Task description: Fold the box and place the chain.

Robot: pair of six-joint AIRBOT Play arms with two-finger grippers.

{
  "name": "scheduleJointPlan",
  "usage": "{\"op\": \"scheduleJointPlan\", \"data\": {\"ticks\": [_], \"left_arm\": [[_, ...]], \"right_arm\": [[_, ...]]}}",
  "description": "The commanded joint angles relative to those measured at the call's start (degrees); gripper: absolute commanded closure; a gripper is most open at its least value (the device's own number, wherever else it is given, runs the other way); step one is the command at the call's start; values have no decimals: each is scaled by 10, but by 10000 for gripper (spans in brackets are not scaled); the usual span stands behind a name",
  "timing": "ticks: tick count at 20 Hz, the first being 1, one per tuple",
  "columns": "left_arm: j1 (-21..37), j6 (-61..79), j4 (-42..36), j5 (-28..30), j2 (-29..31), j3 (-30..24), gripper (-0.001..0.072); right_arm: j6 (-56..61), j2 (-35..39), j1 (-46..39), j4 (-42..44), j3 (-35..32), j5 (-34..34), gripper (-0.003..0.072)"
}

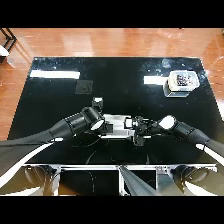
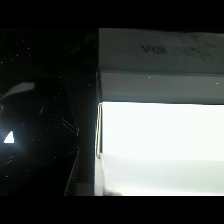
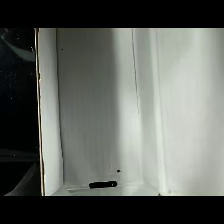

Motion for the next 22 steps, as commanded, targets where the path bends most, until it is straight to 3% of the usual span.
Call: {"op": "scheduleJointPlan", "data": {"ticks": [1,2,7,12,13,14,15,17,22], "left_arm": [[0,0,0,0,-3,1,407],[0,0,-1,0,-3,1,509],[0,7,-2,3,-3,1,685],[0,6,-12,3,-3,1,691],[0,6,-16,3,-3,1,688],[0,6,-16,2,-3,1,628],[0,3,-16,-2,-3,3,497],[1,-1,-9,-4,-2,6,368],[1,-11,3,1,-3,6,339]], "right_arm": [[0,0,0,0,0,0,322],[0,0,0,0,0,0,322],[0,0,0,0,0,0,322],[0,0,0,0,0,0,322],[0,0,0,0,0,0,322],[0,0,0,0,0,0,322],[0,0,0,0,0,0,322],[0,0,0,0,0,0,322],[0,0,0,0,0,0,322]]}}
